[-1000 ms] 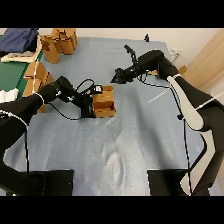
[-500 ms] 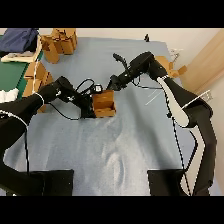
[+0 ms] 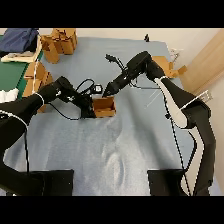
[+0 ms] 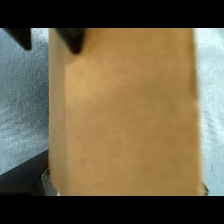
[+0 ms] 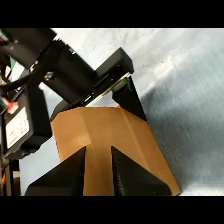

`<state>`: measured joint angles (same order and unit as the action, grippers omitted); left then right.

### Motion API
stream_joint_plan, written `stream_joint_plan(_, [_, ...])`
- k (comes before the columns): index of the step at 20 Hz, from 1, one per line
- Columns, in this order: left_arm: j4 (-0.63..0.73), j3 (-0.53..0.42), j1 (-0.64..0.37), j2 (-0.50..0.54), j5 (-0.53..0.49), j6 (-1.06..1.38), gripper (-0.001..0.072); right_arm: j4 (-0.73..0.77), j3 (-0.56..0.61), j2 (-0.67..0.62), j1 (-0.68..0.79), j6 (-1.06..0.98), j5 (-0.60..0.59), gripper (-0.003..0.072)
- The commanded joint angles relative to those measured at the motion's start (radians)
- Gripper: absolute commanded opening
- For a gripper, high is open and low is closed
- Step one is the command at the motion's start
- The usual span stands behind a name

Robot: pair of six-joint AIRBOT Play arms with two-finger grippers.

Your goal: Fold the box.

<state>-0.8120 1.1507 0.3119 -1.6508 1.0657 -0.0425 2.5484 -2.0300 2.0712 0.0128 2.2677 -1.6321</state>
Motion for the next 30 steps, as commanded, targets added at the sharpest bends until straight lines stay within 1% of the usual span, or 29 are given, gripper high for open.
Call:
stream_joint_plan(1, [0.000, 0.000, 0.000, -0.001, -0.004, 0.000, 0.0218, 0.007, 0.000, -0.002, -0.009, 0.130, -0.041, 0.0247])
stream_joint_plan(4, [0.000, 0.000, -0.001, -0.001, -0.003, 0.000, 0.0217, -0.002, 0.000, -0.002, -0.023, 0.175, -0.040, 0.0254])
stream_joint_plan(5, [0.000, 0.000, -0.001, -0.001, -0.004, 0.000, 0.0218, -0.015, 0.000, -0.002, -0.032, 0.185, -0.040, 0.0284])
stream_joint_plan(9, [0.000, 0.000, -0.001, -0.001, -0.003, 0.000, 0.0217, -0.102, 0.000, -0.004, -0.071, 0.183, -0.025, 0.0284])
stream_joint_plan(11, [0.000, 0.000, -0.001, -0.001, -0.003, -0.002, 0.0218, -0.133, 0.000, -0.016, -0.084, 0.156, -0.026, 0.0277])
stream_joint_plan(12, [0.000, 0.000, -0.001, -0.001, -0.004, -0.003, 0.0217, -0.126, 0.000, -0.022, -0.087, 0.157, -0.026, 0.0276])
stream_joint_plan(14, [0.000, 0.000, -0.001, -0.001, -0.008, -0.004, 0.0218, -0.125, 0.000, -0.040, -0.090, 0.177, 0.005, 0.0219])
stream_joint_plan(17, [0.000, 0.000, -0.001, -0.001, -0.008, -0.029, 0.0217, -0.128, 0.000, -0.069, -0.089, 0.245, 0.053, 0.0219])
stream_joint_plan(20, [0.000, 0.000, -0.001, -0.001, -0.009, -0.037, 0.0218, -0.153, 0.001, -0.084, -0.089, 0.314, 0.052, 0.0219])
stream_joint_plan(21, [0.000, 0.000, -0.001, -0.001, -0.008, -0.037, 0.0218, -0.183, 0.001, -0.084, -0.090, 0.326, 0.052, 0.0219])
stream_joint_plan(23, [0.000, 0.000, -0.001, -0.001, -0.008, -0.055, 0.0218, -0.240, 0.001, -0.084, -0.089, 0.343, 0.037, 0.0216])
stream_joint_plan(25, [0.000, 0.000, -0.001, -0.001, -0.008, -0.056, 0.0218, -0.263, 0.017, -0.087, -0.087, 0.356, 0.038, 0.0213])
stream_joint_plan(27, [0.000, 0.000, 0.000, -0.001, -0.007, -0.063, 0.0218, -0.293, 0.042, -0.087, -0.085, 0.358, 0.056, 0.0213])
stream_joint_plan(30, [0.000, 0.000, -0.001, -0.001, -0.008, -0.063, 0.0218, -0.278, 0.051, -0.096, -0.083, 0.357, 0.107, 0.0212])
